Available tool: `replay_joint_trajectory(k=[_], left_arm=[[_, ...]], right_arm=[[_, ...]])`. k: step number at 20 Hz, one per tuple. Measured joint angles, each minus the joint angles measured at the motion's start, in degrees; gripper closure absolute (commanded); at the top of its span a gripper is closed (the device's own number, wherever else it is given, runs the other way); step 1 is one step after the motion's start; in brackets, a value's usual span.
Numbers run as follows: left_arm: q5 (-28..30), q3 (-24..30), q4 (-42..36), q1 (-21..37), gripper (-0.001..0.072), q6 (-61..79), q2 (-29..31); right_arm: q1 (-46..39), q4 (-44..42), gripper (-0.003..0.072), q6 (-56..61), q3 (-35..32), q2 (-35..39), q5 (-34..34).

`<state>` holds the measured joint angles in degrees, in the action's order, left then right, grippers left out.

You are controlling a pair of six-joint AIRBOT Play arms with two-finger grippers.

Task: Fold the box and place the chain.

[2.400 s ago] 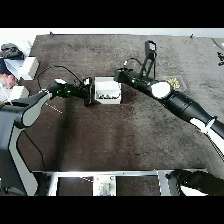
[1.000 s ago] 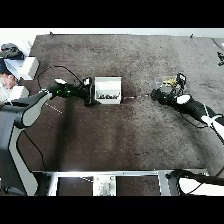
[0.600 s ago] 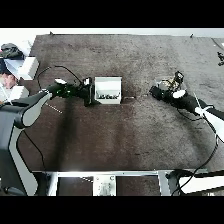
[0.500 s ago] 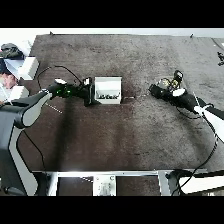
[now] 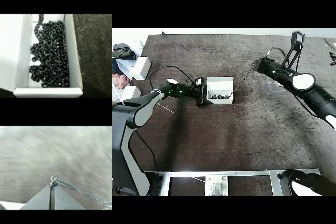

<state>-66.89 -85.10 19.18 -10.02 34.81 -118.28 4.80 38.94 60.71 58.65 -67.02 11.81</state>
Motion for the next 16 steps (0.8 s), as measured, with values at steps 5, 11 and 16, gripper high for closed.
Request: replay_joint_trajectory(k=[5,11,16], left_arm=[[0.0,0.0,0.0,0.0,0.0536,0.0,0.0],[0.0,0.0,0.0,0.0,0.0536,0.0,0.0],[0.0,0.0,0.0,0.0,0.0536,0.0,0.0]], right_arm=[[7.3,1.5,0.0705,-0.9,2.5,4.6,-0.2],[15.2,2.9,0.0705,-2.0,4.4,5.4,-5.2],[18.1,3.1,0.0705,-2.5,4.6,3.2,-6.0]])
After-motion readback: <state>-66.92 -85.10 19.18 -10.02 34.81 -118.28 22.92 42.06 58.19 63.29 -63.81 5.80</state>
